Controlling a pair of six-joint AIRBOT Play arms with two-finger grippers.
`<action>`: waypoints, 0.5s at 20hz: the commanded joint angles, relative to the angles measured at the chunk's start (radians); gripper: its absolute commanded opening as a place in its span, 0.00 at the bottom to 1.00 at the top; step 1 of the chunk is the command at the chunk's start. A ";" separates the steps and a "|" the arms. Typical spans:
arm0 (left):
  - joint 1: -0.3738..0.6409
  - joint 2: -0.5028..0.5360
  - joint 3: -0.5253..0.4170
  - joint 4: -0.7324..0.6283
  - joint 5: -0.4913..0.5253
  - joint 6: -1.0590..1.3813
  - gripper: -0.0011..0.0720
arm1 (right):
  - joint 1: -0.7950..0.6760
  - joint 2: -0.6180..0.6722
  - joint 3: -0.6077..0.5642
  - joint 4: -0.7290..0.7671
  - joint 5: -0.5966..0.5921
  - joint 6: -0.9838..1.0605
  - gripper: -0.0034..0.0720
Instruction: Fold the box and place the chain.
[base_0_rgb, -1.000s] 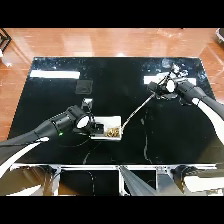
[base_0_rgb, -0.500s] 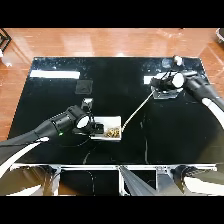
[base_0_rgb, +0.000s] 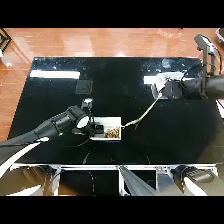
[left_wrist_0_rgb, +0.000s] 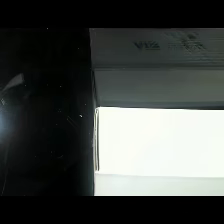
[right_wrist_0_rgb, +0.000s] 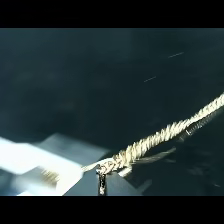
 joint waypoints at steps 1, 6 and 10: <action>-0.002 0.000 0.000 0.000 -0.001 0.000 0.05 | 0.071 0.077 -0.002 0.150 0.097 -0.049 0.07; -0.003 0.000 0.000 0.000 -0.003 0.000 0.05 | 0.244 0.068 -0.017 0.190 -0.027 -0.016 0.07; -0.003 0.000 0.000 -0.001 -0.003 0.000 0.05 | 0.351 0.058 -0.017 0.213 -0.095 0.005 0.07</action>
